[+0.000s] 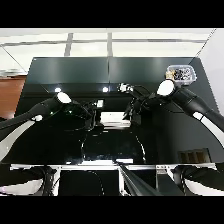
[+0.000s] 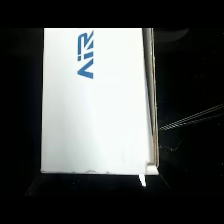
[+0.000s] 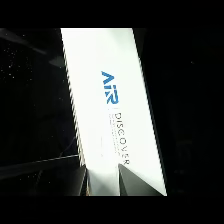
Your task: Fold the box and place the chain.
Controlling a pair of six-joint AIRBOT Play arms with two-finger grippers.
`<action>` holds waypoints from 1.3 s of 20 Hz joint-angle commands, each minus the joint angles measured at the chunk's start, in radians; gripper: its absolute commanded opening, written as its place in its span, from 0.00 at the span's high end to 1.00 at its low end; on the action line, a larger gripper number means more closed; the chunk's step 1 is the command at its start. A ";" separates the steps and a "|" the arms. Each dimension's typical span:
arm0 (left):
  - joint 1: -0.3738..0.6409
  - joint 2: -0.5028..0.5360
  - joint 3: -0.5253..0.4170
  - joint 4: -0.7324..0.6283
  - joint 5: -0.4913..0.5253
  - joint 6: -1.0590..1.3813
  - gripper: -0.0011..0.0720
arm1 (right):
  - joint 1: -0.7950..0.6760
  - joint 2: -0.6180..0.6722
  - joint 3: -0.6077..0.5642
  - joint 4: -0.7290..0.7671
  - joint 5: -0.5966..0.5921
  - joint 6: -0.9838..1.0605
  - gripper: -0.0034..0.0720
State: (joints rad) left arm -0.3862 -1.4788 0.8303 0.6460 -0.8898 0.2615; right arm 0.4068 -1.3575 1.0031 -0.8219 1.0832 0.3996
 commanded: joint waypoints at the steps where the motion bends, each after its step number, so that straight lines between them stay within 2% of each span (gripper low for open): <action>1: 0.000 -0.001 0.001 0.000 -0.001 0.000 0.48 | 0.000 0.001 0.001 0.002 -0.014 0.016 0.79; 26: 0.000 -0.001 0.001 0.000 0.000 0.000 0.48 | 0.000 0.011 -0.002 -0.006 -0.003 0.056 0.78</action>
State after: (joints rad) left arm -0.3862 -1.4788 0.8303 0.6456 -0.8902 0.2611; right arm 0.4068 -1.3453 1.0012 -0.8230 1.0740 0.4526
